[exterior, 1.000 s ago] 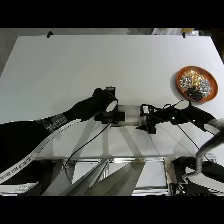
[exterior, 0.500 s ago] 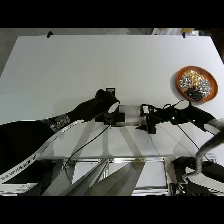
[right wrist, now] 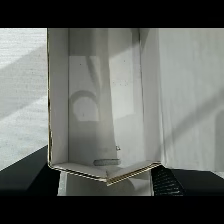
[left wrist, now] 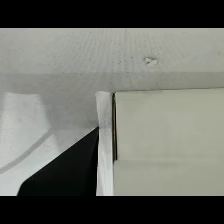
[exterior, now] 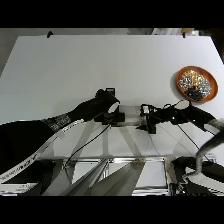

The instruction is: Fold the box and place the chain.

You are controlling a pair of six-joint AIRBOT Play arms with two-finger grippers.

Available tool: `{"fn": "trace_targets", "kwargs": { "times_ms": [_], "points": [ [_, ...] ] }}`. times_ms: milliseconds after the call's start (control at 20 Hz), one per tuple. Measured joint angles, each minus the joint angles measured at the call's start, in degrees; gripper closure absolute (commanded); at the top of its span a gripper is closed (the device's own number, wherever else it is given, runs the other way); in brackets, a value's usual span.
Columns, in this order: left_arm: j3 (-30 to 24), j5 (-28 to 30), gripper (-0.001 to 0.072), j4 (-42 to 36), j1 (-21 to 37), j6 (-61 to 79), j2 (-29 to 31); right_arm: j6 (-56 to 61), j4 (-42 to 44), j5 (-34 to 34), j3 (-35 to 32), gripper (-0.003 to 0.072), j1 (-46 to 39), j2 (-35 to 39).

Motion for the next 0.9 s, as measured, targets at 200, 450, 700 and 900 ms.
{"fn": "trace_targets", "kwargs": {
  "times_ms": [200, 450, 700, 900],
  "points": [
    [0.00, 0.39, 0.0648, -0.59, 0.26, -0.15, 0.00, 0.00, 0.00, 0.00, 0.00, 0.0279, 0.00, 0.00],
    [0.00, -0.37, 0.0706, -1.44, 0.98, 0.02, 0.00, 0.00, 0.02, 0.00, 0.00, 0.0279, 0.00, 0.00],
    [-0.07, -1.03, 0.0415, -1.18, 1.31, 0.55, 0.31, 0.02, 0.02, -0.02, 0.00, 0.0279, 0.00, 0.00],
    [-0.07, -0.98, 0.0415, -1.92, 1.97, 3.69, 2.14, 0.02, 0.04, -0.04, 0.00, 0.0279, 0.00, 0.00]
  ]
}}
